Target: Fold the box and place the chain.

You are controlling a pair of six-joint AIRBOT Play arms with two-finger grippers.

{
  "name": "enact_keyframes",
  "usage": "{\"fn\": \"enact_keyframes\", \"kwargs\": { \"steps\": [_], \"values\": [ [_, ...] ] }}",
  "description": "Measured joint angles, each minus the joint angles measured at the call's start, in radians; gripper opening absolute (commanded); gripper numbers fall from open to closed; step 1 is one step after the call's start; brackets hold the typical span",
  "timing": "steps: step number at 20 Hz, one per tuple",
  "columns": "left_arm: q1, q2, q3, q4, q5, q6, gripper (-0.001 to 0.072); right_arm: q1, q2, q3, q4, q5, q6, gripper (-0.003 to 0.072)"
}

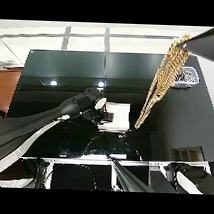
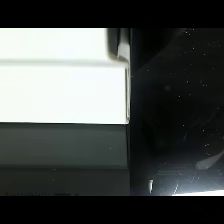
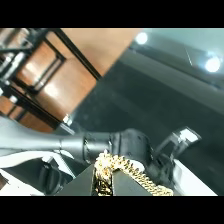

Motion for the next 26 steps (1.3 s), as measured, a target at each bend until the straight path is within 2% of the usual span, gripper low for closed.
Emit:
{"fn": "enact_keyframes", "kwargs": {
  "steps": [6,10,16,20,26],
  "values": [
    [0.0,0.0,0.0,0.0,0.007,0.0,0.0025,0.09,-0.033,0.0,-0.011,-0.082,0.006,0.0012],
    [0.0,0.0,0.0,0.0,0.009,0.0,0.0025,0.167,-0.055,-0.038,-0.095,-0.105,0.029,0.0013],
    [0.0,0.0,0.0,0.001,0.004,0.001,0.0025,0.254,-0.063,-0.339,-0.19,-0.143,0.039,0.0012],
    [0.0,0.0,0.0,0.001,0.003,0.001,0.0025,0.27,-0.063,-0.536,-0.224,-0.24,0.036,0.0012],
    [0.0,0.0,0.0,0.0,0.002,0.001,0.0025,0.318,-0.064,-0.754,-0.218,-0.385,0.027,0.0019]
  ]
}}
